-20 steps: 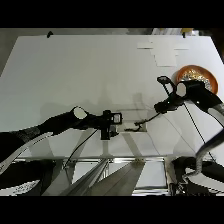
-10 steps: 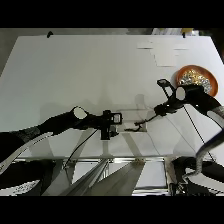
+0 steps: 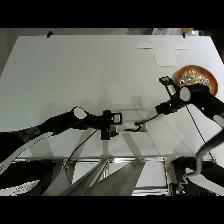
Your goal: Fold the box and place the chain.
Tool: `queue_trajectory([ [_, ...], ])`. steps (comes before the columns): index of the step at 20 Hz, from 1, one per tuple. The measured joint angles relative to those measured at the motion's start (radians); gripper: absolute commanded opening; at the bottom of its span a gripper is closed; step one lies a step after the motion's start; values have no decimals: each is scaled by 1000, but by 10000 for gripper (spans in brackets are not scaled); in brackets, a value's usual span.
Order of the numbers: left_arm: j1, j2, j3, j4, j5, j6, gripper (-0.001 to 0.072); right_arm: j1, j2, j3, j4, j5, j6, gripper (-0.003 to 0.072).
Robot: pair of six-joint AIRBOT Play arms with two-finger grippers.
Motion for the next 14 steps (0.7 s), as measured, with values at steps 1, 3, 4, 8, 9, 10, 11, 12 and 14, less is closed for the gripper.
queue_trajectory([
  [1,0,0,0,0,0,0,210,-1,37,0,-1,5,0,12],
  [3,0,0,0,0,0,0,210,-1,123,0,35,41,-6,12],
  [4,0,0,0,0,0,0,210,0,170,0,67,63,-21,13],
  [8,0,0,0,0,0,0,210,2,351,0,241,161,-102,13],
  [9,0,0,0,0,0,0,210,6,392,0,280,180,-123,12],
  [10,0,0,0,0,0,0,210,14,434,0,318,199,-147,12],
  [11,0,0,0,0,0,0,210,25,469,0,357,214,-169,12],
  [12,0,0,0,0,0,0,210,38,502,0,399,227,-192,13],
  [14,0,0,0,0,0,0,210,68,547,0,478,239,-227,13],
])
